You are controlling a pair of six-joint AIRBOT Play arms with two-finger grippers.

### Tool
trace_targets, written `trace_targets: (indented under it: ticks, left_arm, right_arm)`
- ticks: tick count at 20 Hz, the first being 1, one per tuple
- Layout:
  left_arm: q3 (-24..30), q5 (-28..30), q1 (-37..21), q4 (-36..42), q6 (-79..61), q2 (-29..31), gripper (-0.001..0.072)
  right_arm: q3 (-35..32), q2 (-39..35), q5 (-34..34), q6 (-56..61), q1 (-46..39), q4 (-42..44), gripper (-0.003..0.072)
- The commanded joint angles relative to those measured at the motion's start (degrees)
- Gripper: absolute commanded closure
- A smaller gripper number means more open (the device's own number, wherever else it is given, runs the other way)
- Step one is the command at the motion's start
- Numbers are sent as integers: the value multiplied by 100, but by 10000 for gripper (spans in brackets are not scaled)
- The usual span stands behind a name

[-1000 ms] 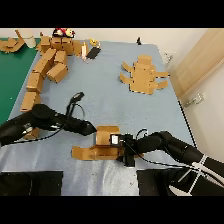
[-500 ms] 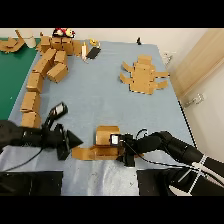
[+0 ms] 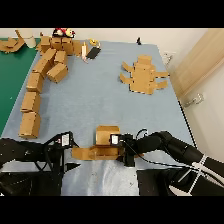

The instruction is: Fold the box.

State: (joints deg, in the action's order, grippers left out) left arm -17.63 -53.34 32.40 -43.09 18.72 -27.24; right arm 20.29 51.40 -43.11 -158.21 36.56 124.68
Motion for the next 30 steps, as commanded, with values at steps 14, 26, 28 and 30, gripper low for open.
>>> trace_targets:
  ticks: [14,26,28,30]
  left_arm:
    - [-522,1550,1001,201,-284,-2540,12]
    - [-625,1829,1010,455,-638,-2677,160]
    - [-625,1821,1014,455,-638,-2675,464]
    - [-625,1779,1014,455,-638,-2675,485]
  right_arm:
    - [0,-2,-2,2,-2,0,235]
    - [0,-2,-2,2,-2,-2,235]
    - [0,-2,-2,4,-2,-2,235]
    - [0,-2,-2,2,-2,-2,235]
